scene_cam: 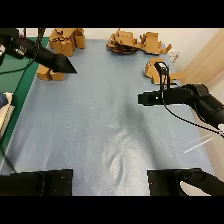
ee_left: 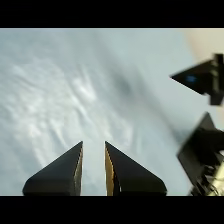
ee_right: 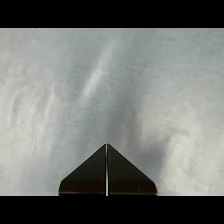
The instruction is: Fold the box.
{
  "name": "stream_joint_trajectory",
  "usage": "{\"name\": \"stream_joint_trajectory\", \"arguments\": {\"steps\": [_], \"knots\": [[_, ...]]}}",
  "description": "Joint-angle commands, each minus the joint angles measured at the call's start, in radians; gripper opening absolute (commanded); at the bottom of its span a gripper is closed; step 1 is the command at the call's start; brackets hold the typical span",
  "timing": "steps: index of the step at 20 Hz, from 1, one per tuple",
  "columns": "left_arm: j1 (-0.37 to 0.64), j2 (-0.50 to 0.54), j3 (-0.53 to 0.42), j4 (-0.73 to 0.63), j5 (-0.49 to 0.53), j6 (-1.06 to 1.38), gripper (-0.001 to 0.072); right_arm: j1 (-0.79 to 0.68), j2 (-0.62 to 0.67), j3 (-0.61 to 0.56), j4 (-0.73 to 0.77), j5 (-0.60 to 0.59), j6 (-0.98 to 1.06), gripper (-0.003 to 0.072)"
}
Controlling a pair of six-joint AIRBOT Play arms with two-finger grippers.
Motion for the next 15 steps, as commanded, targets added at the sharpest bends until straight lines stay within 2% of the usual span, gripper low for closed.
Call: {"name": "stream_joint_trajectory", "arguments": {"steps": [1,3,5,6,7,9,15], "knots": [[-0.034,0.279,-0.327,-0.029,0.099,-0.039,0.0210,0.000,0.031,0.002,0.035,-0.080,-0.018,0.0005],[-0.041,0.499,-0.584,-0.027,0.290,-0.076,0.0211,0.000,0.047,0.002,0.033,-0.080,-0.018,0.0005],[-0.041,0.675,-0.763,-0.022,0.419,-0.084,0.0210,0.000,0.050,0.002,0.032,-0.096,-0.018,0.0005],[-0.041,0.737,-0.818,-0.022,0.469,-0.090,0.0211,0.000,0.048,0.002,0.031,-0.096,-0.018,0.0005],[-0.041,0.784,-0.848,-0.027,0.494,-0.094,0.0211,0.000,0.046,0.002,0.031,-0.096,-0.018,0.0005],[-0.041,0.822,-0.842,-0.026,0.487,-0.093,0.0211,0.000,0.046,0.002,0.030,-0.096,-0.018,0.0005],[-0.041,0.797,-0.806,-0.045,0.489,-0.097,0.0212,0.000,0.046,0.002,0.029,-0.096,-0.018,0.0005]]}}
